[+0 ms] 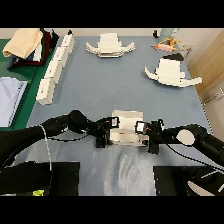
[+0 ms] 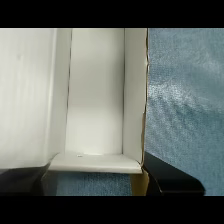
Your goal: Fold the box.
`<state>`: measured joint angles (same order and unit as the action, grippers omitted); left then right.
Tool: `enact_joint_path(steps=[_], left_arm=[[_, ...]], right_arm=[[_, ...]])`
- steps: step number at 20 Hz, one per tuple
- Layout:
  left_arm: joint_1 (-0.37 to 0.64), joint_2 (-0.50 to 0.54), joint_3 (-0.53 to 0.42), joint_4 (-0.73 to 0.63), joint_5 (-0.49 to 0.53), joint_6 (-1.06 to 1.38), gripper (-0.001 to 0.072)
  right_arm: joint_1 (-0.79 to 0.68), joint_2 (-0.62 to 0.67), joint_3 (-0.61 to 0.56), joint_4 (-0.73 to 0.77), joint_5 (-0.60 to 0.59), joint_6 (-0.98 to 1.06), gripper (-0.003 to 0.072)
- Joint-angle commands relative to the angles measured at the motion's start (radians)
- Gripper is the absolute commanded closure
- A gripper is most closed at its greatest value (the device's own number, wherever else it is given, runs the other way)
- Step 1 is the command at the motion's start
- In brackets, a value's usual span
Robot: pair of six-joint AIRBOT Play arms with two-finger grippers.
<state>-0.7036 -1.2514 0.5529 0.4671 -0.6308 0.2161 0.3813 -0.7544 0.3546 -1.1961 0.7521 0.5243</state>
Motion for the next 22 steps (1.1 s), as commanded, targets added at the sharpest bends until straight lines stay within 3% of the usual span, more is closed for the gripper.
enact_joint_path(steps=[1,3,6,8,12,13,14,15,17,22], left_arm=[[0.0,0.0,0.0,0.0,0.0,0.0,0.0298],[0.0,0.0,0.0,0.0,0.0,0.0,0.0298],[0.0,0.0,0.0,0.0,0.0,0.0,0.0298],[0.0,0.0,0.0,0.0,0.0,0.0,0.0298],[0.0,0.0,0.0,0.0,0.0,0.0,0.0298],[0.0,0.0,0.0,0.0,0.0,0.0,0.0298],[0.0,0.0,0.0,0.0,0.0,0.0,0.0298],[0.0,0.0,0.0,0.0,0.0,0.0,0.0298],[0.0,0.0,0.0,0.0,0.0,0.0,0.0298],[0.0,0.0,0.0,0.0,0.0,0.0,0.0298]], right_arm=[[0.001,-0.008,0.0,0.016,-0.013,-0.022,0.0411],[0.001,-0.008,-0.001,0.042,-0.014,-0.037,0.0488],[0.001,-0.009,0.0,0.122,-0.013,-0.083,0.049],[0.001,-0.012,0.0,0.146,-0.019,-0.117,0.0547],[0.001,-0.037,0.0,0.149,-0.038,-0.126,0.0542],[0.001,-0.042,-0.001,0.156,-0.04,-0.132,0.0462],[0.001,-0.048,-0.001,0.167,-0.051,-0.148,0.0195],[0.001,-0.057,0.0,0.179,-0.075,-0.159,-0.0022],[0.001,-0.068,0.0,0.182,-0.116,-0.158,-0.0021],[0.0,-0.049,0.003,0.158,-0.088,-0.133,-0.0002]])
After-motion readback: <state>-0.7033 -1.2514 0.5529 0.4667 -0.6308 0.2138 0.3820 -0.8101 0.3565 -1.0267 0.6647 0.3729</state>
